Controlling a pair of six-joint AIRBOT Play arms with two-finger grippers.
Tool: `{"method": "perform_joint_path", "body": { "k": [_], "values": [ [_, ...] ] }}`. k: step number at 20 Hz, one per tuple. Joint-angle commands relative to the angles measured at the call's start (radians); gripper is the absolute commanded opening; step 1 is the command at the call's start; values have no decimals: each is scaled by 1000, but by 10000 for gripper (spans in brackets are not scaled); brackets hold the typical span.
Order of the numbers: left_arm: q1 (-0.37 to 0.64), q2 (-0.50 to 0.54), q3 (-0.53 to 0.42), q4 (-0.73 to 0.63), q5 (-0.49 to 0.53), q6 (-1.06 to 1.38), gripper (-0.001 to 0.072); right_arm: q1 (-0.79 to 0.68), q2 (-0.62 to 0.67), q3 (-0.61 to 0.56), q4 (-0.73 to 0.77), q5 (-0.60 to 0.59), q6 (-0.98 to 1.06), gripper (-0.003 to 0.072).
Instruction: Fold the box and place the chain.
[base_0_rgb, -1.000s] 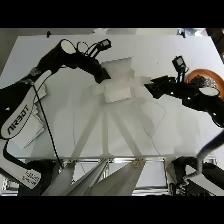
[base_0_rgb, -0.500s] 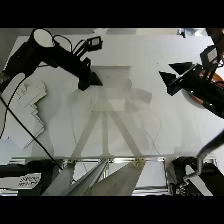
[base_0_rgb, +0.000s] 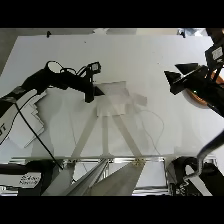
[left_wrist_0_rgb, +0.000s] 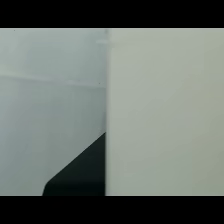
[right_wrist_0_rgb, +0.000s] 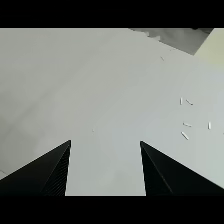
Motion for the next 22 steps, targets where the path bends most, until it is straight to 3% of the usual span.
{"method": "perform_joint_path", "body": {
  "k": [1,8,14,22],
  "values": [
    [1,-95,-16,-101,53,204,4,0,2,0,-12,-3,24,454],
    [2,-122,-5,-98,53,203,3,0,2,0,-12,-3,24,454],
    [1,-122,95,51,-20,130,4,0,2,0,-12,-3,24,454],
    [-1,-166,97,80,-21,132,6,0,2,0,-12,17,24,454]
  ]
}}
